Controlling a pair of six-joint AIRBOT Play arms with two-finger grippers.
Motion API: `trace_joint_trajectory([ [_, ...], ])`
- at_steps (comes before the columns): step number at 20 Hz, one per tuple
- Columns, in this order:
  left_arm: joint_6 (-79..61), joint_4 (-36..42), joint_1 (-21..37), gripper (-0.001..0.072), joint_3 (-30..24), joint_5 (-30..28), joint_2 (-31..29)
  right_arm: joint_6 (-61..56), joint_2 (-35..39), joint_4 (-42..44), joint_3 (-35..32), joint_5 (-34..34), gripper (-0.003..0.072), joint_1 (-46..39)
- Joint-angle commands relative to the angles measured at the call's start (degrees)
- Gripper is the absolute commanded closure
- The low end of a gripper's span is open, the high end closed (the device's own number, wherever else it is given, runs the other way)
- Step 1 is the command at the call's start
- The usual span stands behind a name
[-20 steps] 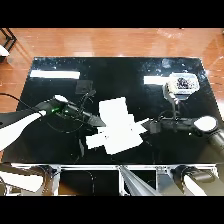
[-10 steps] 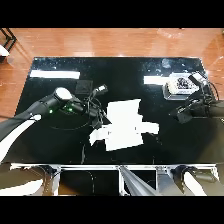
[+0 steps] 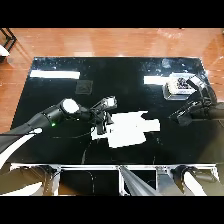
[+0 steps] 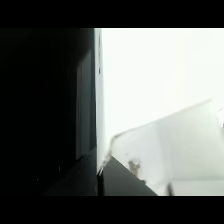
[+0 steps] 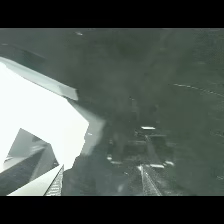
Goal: Fold the box and place the chain.
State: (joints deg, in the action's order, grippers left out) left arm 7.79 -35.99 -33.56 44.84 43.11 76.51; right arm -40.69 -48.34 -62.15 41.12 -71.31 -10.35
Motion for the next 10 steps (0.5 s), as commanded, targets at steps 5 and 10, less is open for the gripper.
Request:
trace_joint_trajectory([
  [5, -1.81, -4.55, 1.01, 0.0688, -1.16, -1.11, 1.4, 8.09, -0.04, 6.43, -9.44, 2.8, 0.0145, 6.69],
  [10, -1.81, -6.05, 1.01, 0.0688, -1.14, -1.07, 2.47, 13.94, -0.04, 8.13, -13.88, 13.84, 0.0145, 17.49],
])
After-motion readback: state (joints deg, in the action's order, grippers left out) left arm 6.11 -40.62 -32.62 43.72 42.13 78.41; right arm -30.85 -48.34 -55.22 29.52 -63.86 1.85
